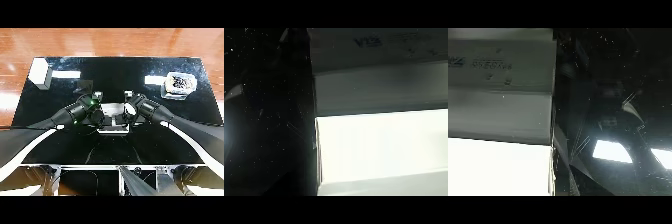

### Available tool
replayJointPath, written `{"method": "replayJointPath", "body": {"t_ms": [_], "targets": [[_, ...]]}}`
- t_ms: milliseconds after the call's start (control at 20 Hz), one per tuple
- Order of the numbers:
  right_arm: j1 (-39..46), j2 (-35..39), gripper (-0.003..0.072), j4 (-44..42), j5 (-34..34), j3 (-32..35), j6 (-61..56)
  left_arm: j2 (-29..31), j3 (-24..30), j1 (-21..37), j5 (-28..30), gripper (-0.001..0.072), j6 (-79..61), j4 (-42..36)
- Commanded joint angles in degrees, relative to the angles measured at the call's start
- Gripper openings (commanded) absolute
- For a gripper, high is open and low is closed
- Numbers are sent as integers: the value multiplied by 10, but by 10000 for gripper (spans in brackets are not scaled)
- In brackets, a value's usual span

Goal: Fold the box and place the chain.

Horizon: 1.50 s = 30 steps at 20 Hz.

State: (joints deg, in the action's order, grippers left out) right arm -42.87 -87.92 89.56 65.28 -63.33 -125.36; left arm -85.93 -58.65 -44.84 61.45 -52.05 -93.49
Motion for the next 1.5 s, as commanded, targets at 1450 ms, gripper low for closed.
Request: {"method": "replayJointPath", "body": {"t_ms": [1450], "targets": [[0, -8, 28, -11, -2, 0, 7, 0, 0, -2, -1, 21, 0, 0]]}}
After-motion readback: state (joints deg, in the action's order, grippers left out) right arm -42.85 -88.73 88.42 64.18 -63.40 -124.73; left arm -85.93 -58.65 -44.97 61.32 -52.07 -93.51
